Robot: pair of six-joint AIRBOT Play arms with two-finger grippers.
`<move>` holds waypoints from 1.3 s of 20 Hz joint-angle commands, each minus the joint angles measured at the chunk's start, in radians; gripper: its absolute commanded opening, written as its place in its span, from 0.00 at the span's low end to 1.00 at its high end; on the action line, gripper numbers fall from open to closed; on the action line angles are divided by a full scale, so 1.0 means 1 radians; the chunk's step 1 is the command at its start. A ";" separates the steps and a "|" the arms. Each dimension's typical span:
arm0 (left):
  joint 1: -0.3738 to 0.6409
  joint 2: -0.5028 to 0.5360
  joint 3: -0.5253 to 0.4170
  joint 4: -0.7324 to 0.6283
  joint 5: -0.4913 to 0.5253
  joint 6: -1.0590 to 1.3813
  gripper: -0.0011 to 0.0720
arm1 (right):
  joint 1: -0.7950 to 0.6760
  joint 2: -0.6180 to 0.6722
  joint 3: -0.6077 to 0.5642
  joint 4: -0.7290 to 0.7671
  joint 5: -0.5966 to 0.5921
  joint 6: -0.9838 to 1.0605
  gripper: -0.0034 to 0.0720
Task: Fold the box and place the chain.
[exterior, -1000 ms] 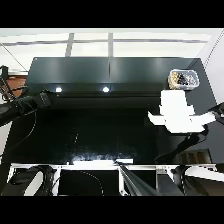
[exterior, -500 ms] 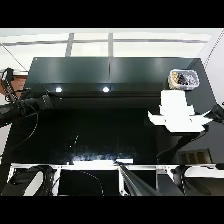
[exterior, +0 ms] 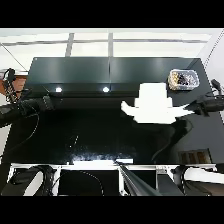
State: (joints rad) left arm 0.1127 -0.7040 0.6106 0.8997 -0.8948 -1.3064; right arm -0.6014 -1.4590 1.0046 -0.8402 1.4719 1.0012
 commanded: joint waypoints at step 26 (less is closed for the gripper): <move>-0.198 -0.809 0.020 -0.597 -0.397 0.929 0.96 | 0.880 0.689 -0.602 0.204 -0.582 0.066 0.11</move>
State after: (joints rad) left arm -0.0738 -1.4441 0.6037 0.3145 -1.1614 -0.5411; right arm 0.2745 -0.7712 0.4030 -0.6388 0.8913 1.0603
